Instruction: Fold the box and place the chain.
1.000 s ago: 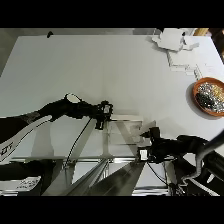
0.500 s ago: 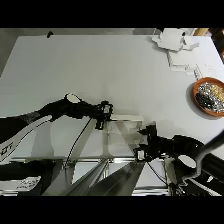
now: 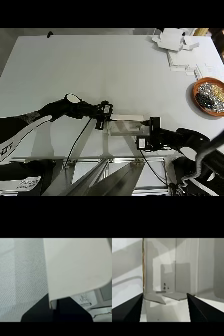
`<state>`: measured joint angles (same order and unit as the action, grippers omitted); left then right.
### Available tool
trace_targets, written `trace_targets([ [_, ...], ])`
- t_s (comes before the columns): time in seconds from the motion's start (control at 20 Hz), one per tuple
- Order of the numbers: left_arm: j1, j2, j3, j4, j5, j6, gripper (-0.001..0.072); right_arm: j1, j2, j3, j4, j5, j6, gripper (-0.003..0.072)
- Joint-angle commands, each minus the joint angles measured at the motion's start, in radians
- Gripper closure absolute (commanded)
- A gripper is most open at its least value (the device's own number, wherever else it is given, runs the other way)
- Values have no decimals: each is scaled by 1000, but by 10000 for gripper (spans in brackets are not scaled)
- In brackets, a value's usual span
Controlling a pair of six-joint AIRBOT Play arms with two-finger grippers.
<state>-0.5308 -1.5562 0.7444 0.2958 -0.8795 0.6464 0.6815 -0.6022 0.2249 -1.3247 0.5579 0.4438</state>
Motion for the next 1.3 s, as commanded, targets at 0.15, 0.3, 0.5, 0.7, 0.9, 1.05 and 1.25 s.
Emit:
trace_targets([
  [0.15, -1, -1, 0, 0, 0, 0, 699, -124, -2, 14, 176, 34, -77, 96],
  [0.3, -1, -1, 0, 0, 0, 0, 699, -186, -10, 15, 315, 41, -198, 96],
  [0.5, -1, -1, 0, 0, 0, 0, 699, -262, -43, 15, 456, 116, -352, 96],
  [0.7, -1, -1, 0, 0, 0, 0, 699, -291, -89, 15, 465, 162, -378, 96],
  [0.9, -1, -1, 0, 0, 0, 0, 699, -291, -92, 14, 444, 176, -374, 96],
  [1.05, 0, -1, 0, 0, 0, 0, 699, -291, -86, 14, 427, 153, -374, 93],
  [1.25, -1, -1, 0, 0, 0, 0, 699, -319, -90, 15, 487, 134, -378, 92],
])
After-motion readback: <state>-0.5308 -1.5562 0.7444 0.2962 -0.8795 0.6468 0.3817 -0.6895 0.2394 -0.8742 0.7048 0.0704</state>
